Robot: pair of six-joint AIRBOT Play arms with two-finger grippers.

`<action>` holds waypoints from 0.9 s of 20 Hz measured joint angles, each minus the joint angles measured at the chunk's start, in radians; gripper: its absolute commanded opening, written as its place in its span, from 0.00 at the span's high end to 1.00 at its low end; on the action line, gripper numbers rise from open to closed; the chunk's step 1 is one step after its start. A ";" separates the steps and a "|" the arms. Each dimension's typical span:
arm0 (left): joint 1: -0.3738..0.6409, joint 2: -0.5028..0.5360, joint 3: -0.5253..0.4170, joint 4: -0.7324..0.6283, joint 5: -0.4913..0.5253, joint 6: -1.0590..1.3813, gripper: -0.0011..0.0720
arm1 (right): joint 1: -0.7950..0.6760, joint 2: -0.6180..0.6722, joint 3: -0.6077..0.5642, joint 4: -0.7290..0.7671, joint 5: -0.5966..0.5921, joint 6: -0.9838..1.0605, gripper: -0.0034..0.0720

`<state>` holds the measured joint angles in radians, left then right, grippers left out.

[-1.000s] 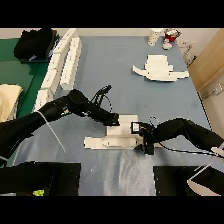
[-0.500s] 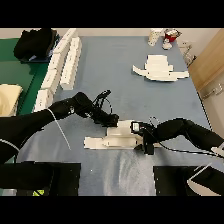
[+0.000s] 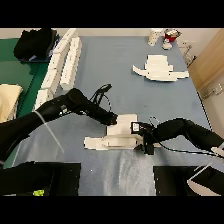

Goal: Fold the box.

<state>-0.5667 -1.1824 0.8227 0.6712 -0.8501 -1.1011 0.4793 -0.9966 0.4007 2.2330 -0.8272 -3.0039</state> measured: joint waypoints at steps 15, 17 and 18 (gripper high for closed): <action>-0.015 0.473 -0.175 0.266 -0.138 0.476 0.08 | 0.000 0.000 0.000 0.000 0.000 0.003 0.45; -0.008 0.465 -0.211 0.279 -0.131 0.555 0.08 | 0.000 0.000 0.000 0.000 0.000 0.003 0.45; -0.005 0.460 -0.228 0.282 -0.126 0.594 0.08 | 0.000 0.000 0.000 0.000 0.000 0.003 0.45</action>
<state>-0.5716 -0.7227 0.5945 0.9535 -0.9760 -0.5076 0.4793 -0.9966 0.4007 2.2326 -0.8276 -3.0013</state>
